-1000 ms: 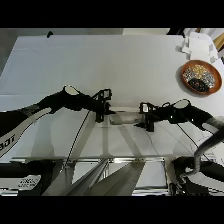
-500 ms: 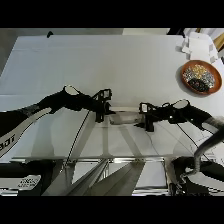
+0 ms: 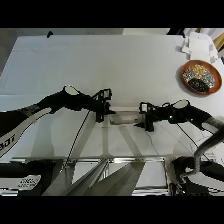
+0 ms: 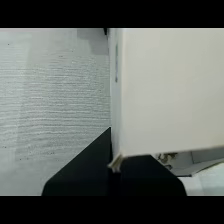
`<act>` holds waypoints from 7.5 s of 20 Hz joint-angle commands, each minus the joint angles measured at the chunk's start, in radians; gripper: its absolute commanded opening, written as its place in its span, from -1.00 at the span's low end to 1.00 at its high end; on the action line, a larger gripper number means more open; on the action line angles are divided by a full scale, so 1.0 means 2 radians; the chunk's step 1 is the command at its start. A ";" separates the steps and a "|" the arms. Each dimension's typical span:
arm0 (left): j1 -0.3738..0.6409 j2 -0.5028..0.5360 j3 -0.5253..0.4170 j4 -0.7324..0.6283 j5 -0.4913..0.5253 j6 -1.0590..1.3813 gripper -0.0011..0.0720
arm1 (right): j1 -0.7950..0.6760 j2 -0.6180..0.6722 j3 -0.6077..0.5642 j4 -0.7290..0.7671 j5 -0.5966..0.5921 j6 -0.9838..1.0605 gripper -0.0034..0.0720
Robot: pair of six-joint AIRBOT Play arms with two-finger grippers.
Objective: Fold the box and place the chain.
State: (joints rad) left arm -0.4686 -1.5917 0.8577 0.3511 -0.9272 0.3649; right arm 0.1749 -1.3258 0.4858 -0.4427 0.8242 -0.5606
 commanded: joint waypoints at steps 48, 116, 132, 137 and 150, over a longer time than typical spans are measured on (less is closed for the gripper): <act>0.000 0.000 0.000 0.001 -0.002 0.000 -0.94 | 0.012 -0.022 0.010 -0.011 0.015 0.005 -0.12; 0.001 0.049 0.000 0.108 0.002 -0.095 -0.18 | 0.012 -0.022 0.010 -0.011 0.015 0.005 -0.12; -0.003 0.177 0.000 0.197 -0.054 -0.213 -0.96 | 0.012 -0.022 0.010 -0.010 0.015 0.005 -0.12; -0.055 0.177 0.000 0.189 -0.049 -0.276 -0.97 | 0.012 -0.022 0.010 -0.011 0.015 0.005 -0.12; -0.105 0.132 0.000 0.145 0.178 -0.367 -0.97 | 0.012 -0.022 0.010 -0.010 0.015 0.005 -0.12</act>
State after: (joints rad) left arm -0.6746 -1.3022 0.8570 0.6472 -0.7242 -0.2745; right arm 0.1978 -1.3689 0.5056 -0.4637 0.8543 -0.5510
